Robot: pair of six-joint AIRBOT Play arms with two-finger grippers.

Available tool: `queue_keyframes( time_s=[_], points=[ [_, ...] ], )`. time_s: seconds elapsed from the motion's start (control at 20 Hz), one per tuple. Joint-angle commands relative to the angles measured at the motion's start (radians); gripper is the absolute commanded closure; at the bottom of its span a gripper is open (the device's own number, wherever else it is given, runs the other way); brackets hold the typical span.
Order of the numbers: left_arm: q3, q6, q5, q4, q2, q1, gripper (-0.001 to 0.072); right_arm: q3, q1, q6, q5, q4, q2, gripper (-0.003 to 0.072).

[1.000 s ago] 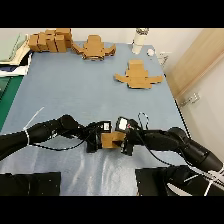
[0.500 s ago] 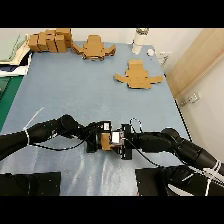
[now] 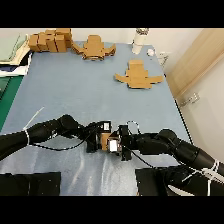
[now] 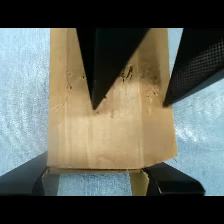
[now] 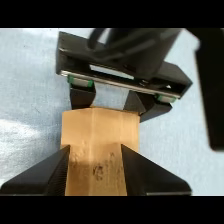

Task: Fold the box.

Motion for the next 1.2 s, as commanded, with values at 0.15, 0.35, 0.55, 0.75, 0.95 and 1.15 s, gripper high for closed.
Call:
queue_keyframes(
  time_s=[0.15, 0.35, 0.55, 0.75, 0.95, 1.15],
  points=[
    [0.0, 0.0, 0.0, 0.0, 0.0, 0.0, 0.0298, 0.0, 0.04, 0.072, 0.024, -0.083, -0.016, 0.0194],
    [0.0, 0.0, 0.0, 0.0, 0.0, 0.0, 0.0298, 0.0, 0.04, 0.072, 0.036, -0.089, -0.027, 0.0194],
    [0.0, 0.0, 0.0, 0.0, 0.0, 0.0, 0.0298, 0.0, 0.04, 0.072, 0.035, -0.098, -0.029, 0.0194],
    [0.0, 0.0, 0.0, 0.0, 0.0, 0.0, 0.0298, 0.0, 0.04, 0.101, 0.05, -0.142, -0.053, 0.0194],
    [0.0, 0.0, 0.0, 0.0, 0.0, 0.0, 0.0298, 0.0, 0.04, 0.1, 0.054, -0.139, -0.052, 0.0195],
    [0.0, 0.0, 0.0, 0.0, 0.0, 0.0, 0.0298, 0.001, 0.04, 0.1, 0.061, -0.159, -0.052, 0.0217]
  ],
)
